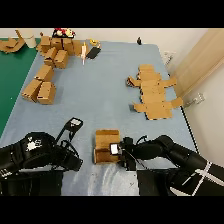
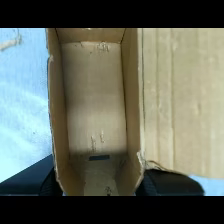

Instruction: Fold the box.

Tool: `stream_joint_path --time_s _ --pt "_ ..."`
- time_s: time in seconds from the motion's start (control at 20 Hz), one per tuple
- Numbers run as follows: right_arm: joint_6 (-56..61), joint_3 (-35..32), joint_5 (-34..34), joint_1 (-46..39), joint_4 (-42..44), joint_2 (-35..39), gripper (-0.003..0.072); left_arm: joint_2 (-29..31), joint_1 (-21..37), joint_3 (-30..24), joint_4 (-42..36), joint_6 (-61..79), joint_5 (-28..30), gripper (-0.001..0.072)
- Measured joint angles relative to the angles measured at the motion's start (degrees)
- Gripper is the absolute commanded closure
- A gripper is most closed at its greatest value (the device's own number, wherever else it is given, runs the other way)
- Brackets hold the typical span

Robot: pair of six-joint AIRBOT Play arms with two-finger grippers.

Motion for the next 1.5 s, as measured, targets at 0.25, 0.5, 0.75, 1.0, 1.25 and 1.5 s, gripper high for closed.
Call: stream_joint_path --time_s 0.25,0.5,0.75,1.0,1.25,1.5 --pt "-1.4 0.0 0.2 0.1 -2.3 0.0 0.0184 1.1 6.2 -6.7 -12.5 21.4 9.3 0.0698" --pt "-1.7 0.0 0.1 0.1 -2.5 0.0 0.0184 1.3 11.9 -8.7 -18.9 37.7 14.5 0.0698" --pt "-1.8 0.0 -0.1 0.0 -0.3 0.0 0.0184 1.7 16.0 -10.2 -26.2 51.4 19.2 0.0697" --pt "-1.5 0.0 -0.5 0.1 1.2 -0.1 0.0184 1.7 17.4 -11.1 -30.3 60.4 20.4 0.0563" --pt "-1.3 0.0 -0.5 0.1 1.6 -0.1 0.0184 1.7 17.6 -11.3 -28.1 64.1 21.1 0.0023" --pt "-1.3 0.0 -0.4 0.1 1.7 -0.1 0.0184 1.6 17.7 -11.3 -27.3 65.6 21.2 0.0023"
